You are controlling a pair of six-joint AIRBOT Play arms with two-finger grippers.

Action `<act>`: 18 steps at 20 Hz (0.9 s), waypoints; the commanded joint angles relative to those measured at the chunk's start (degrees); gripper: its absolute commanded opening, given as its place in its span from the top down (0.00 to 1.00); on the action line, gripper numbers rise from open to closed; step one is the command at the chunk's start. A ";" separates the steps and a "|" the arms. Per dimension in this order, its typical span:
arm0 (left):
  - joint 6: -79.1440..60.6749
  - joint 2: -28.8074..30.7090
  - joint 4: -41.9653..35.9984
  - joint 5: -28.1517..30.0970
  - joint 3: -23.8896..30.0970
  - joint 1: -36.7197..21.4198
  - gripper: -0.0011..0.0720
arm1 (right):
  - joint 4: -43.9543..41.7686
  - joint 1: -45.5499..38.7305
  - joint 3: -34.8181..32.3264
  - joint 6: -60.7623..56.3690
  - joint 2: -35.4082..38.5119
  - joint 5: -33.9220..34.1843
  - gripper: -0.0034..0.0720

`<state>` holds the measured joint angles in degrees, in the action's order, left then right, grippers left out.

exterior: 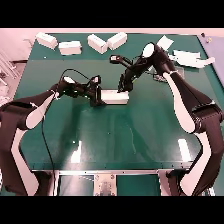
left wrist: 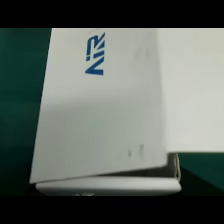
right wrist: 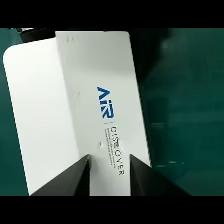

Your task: Fold the box and place the chain.

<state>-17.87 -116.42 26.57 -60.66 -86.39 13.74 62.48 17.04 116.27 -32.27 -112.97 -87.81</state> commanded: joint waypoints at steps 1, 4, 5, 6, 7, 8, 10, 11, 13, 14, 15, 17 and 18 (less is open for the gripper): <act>0.00 0.04 0.00 0.02 0.02 0.04 0.35 | -4.26 -0.76 0.26 1.14 1.62 -4.72 0.81; 0.00 0.04 0.00 0.02 0.02 0.02 0.35 | -12.59 -1.46 -0.48 2.93 1.46 -6.54 0.94; 0.00 0.04 0.00 0.02 0.02 0.02 0.35 | -12.57 -1.40 -0.63 2.91 1.44 -6.84 0.94; 0.00 0.04 0.02 0.02 0.02 0.02 0.35 | -12.63 -1.36 -0.81 2.49 1.44 -7.34 0.94; 0.00 0.04 0.02 0.02 0.02 0.02 0.35 | -12.48 -1.22 -0.94 2.49 1.44 -7.74 0.94; 0.00 0.04 0.02 0.02 0.02 0.02 0.35 | -12.50 -1.22 -1.22 2.47 1.44 -8.13 0.94; 0.00 0.04 0.00 0.02 0.02 0.04 0.35 | -12.09 -1.20 -2.10 2.47 1.44 -8.28 0.94; 0.00 0.04 0.00 0.02 0.02 0.04 0.35 | -12.04 -1.20 -2.58 2.49 1.40 -8.26 0.94; 0.00 0.04 0.02 0.02 0.02 0.04 0.35 | -11.15 -1.20 -2.69 2.54 0.85 -7.96 0.94; 0.00 0.04 0.02 0.02 0.02 0.04 0.35 | -10.45 -1.20 -2.69 2.54 0.55 -7.13 0.94; 0.00 0.04 0.00 0.02 0.02 0.04 0.35 | -10.34 -1.20 -2.67 2.93 0.28 -6.60 0.94; 0.00 0.04 0.00 0.02 0.02 0.02 0.35 | -10.34 -1.20 -2.69 3.23 0.04 -6.08 0.94; 0.00 0.04 0.02 0.02 0.02 0.02 0.35 | -10.34 -1.20 -2.69 4.11 -0.17 -6.05 0.94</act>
